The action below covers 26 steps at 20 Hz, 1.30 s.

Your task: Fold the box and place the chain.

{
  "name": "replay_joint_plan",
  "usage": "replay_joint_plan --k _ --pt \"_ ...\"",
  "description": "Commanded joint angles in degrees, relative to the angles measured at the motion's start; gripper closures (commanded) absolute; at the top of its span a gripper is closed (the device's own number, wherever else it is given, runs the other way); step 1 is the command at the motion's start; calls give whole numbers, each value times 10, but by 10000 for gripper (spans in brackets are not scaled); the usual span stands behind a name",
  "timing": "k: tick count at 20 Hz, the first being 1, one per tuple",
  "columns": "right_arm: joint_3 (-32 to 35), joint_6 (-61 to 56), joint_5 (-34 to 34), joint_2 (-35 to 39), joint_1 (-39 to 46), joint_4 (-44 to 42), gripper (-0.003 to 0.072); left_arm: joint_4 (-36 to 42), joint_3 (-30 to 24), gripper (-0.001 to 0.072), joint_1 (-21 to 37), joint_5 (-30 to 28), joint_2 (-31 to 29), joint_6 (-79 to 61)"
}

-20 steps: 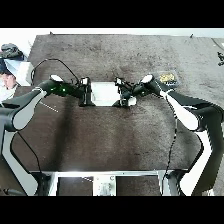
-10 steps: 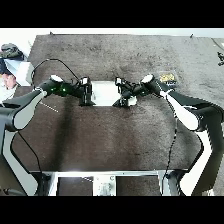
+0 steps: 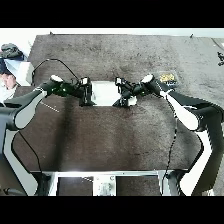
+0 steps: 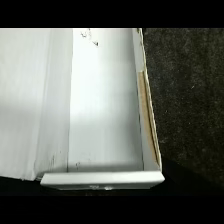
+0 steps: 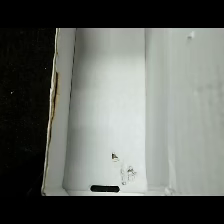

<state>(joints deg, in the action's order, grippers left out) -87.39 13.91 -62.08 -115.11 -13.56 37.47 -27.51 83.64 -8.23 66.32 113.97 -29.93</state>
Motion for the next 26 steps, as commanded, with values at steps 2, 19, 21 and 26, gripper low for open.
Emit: replay_joint_plan --k 2,19,21,26 --pt "0 0 0 0 -1 0 248 10 4 61 0 -2 7 -1" --pt "0 0 0 0 -1 0 248 4 10 121 0 3 22 -6" --pt "0 0 0 0 -1 0 248 5 10 123 0 3 22 -5" --pt "0 0 0 0 -1 0 248 3 10 122 0 2 22 -6"
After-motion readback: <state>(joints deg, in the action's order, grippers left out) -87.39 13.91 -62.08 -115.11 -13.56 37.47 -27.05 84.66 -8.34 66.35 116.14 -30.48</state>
